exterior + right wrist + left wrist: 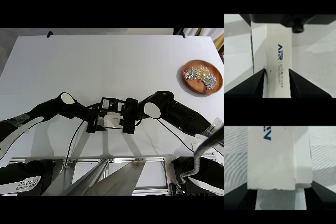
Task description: Fold the box and place the chain.
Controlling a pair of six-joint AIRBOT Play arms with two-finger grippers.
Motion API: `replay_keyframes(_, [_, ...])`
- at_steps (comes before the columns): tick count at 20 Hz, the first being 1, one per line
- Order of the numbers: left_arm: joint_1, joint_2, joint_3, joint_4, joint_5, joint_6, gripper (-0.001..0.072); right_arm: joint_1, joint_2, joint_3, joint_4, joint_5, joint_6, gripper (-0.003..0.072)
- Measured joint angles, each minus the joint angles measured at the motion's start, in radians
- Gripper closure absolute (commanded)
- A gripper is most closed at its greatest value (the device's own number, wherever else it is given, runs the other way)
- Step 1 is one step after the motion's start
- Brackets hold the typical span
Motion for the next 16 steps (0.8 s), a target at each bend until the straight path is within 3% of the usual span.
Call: replay_keyframes(16, [0.0, 0.0, 0.0, 0.001, 0.002, 0.002, 0.0497, 0.007, 0.0, -0.035, -0.005, -0.041, 0.016, 0.0392])
